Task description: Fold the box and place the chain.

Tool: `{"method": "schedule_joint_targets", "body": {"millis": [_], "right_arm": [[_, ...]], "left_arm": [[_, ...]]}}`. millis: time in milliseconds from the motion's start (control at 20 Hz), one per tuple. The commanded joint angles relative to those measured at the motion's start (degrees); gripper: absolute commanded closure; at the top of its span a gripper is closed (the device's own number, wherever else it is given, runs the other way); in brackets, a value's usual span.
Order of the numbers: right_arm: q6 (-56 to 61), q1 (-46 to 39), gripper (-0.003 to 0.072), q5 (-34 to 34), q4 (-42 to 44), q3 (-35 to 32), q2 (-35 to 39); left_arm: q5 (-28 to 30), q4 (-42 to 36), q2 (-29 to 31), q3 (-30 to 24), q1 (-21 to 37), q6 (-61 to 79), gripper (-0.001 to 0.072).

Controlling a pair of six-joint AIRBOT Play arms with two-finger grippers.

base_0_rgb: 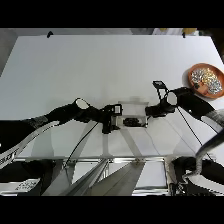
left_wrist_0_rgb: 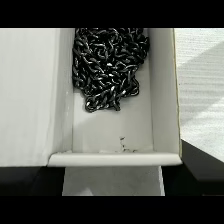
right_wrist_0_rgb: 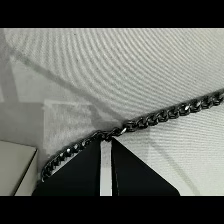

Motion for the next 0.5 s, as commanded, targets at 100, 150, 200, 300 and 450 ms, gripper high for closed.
{"method": "schedule_joint_targets", "body": {"millis": [100,150,200,300,450], "right_arm": [[-0.15,0.04,0.0668,-1.42,-0.44,-0.07,0.07],[-0.76,0.04,0.0669,-0.68,-0.48,-0.07,0.72],[-1.46,0.04,0.0669,0.0,-0.66,-0.07,1.77],[-2.05,0.04,0.0669,1.33,-1.01,-0.07,5.11],[-2.03,0.04,0.0669,4.31,-0.96,-0.07,10.95]], "left_arm": [[0.0,0.02,0.04,0.0,-0.02,0.02,0.0395],[0.0,0.02,0.04,0.0,-0.02,0.02,0.0395],[0.0,0.02,0.04,0.02,-0.02,0.02,0.0395],[0.0,0.02,0.04,0.02,-0.02,0.02,0.0395],[0.0,0.02,0.04,0.02,-0.02,0.02,0.0395]]}}
